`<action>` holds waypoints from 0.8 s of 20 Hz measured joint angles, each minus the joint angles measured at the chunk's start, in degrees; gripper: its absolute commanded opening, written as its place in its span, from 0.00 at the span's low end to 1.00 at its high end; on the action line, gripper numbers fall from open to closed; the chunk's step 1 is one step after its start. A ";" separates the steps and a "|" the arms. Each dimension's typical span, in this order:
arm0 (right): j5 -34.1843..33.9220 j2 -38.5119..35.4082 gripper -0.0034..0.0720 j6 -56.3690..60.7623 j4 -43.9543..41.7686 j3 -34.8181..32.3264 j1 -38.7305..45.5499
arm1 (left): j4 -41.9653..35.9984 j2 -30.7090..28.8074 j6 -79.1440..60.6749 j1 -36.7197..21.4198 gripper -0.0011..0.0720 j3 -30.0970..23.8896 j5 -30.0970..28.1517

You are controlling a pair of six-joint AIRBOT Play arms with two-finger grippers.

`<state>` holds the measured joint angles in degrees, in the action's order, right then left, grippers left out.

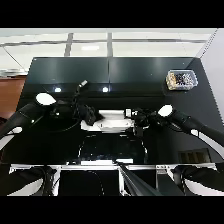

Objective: Fold the box and place the chain.

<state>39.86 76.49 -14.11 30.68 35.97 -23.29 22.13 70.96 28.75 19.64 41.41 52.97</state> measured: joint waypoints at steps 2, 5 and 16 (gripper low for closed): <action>-0.02 0.00 0.17 0.00 0.00 0.00 0.00 | -2.73 2.21 -2.36 0.15 0.05 -0.26 -6.21; -0.02 0.00 0.17 0.00 0.00 0.00 0.00 | -2.43 5.84 -4.22 0.31 0.05 -0.26 -10.97; -0.02 0.00 0.17 -0.15 0.00 0.00 0.00 | 3.85 7.30 -6.29 -2.62 0.04 2.58 -8.59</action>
